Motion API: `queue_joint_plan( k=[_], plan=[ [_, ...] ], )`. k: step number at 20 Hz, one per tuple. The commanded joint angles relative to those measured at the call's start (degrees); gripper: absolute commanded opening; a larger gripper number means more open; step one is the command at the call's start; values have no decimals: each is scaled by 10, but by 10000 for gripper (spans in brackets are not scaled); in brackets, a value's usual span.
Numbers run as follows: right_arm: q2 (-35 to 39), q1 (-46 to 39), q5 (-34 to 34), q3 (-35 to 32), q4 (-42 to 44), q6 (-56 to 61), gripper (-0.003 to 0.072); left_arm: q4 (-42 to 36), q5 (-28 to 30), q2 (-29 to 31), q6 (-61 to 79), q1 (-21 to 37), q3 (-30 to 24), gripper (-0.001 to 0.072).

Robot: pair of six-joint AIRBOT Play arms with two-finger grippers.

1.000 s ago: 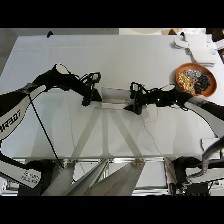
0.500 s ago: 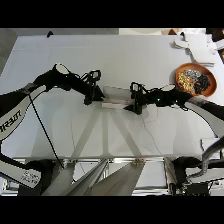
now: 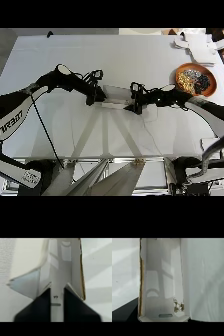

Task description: Fold the box and place the chain.

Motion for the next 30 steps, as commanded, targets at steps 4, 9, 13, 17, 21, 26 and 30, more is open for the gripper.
queue_joint_plan(
  k=[4,9,13,17,21,26,30],
  plan=[
    [0,0,-2,0,0,0,462,49,0,12,-47,3,0,10],
    [0,0,-2,0,0,0,462,68,25,88,-47,7,-48,10],
    [0,0,-2,0,0,0,462,68,67,198,-46,37,-133,10],
    [0,0,-2,0,0,0,462,68,72,290,-122,91,-153,5],
    [0,0,-2,0,0,0,462,134,144,312,-392,123,-153,8],
    [0,0,-2,0,0,0,462,332,156,269,-638,112,-153,3],
    [0,0,-2,0,0,0,462,243,132,205,-653,106,-153,2]
  ],
)
